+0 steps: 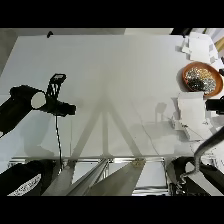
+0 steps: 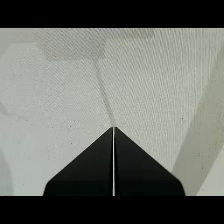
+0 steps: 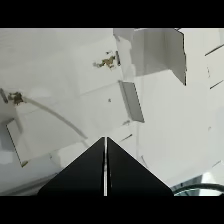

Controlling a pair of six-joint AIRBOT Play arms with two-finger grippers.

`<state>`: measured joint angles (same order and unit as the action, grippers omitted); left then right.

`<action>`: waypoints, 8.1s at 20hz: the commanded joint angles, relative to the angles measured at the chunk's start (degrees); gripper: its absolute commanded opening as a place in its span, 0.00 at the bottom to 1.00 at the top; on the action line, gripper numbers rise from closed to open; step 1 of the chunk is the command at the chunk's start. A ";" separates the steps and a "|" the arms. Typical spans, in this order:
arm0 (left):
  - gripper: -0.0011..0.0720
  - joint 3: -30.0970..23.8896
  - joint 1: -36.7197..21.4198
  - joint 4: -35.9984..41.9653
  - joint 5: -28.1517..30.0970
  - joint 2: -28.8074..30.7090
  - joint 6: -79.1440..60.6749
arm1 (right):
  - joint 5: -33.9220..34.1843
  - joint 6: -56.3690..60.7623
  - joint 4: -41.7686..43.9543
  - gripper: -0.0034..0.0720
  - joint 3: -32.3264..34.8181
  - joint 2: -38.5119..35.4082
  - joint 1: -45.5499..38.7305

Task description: Fold the box and place the chain.

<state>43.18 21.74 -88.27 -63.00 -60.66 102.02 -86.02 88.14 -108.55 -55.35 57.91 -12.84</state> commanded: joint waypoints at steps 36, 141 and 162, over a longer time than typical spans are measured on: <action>0.03 -0.02 0.04 -0.02 0.00 0.02 -0.02 | 16.35 -18.58 6.05 0.06 0.02 18.21 -17.90; 0.03 6.80 12.24 65.75 17.33 -30.67 -120.02 | 28.85 -34.25 53.09 0.44 33.33 -19.74 17.00; 0.03 6.80 12.28 65.75 17.31 -30.67 -120.02 | 13.51 -74.60 58.58 0.06 30.82 -22.45 23.61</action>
<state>50.00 33.98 -22.52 -45.69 -91.31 -18.00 -69.76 20.84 -45.12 -24.34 36.05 7.14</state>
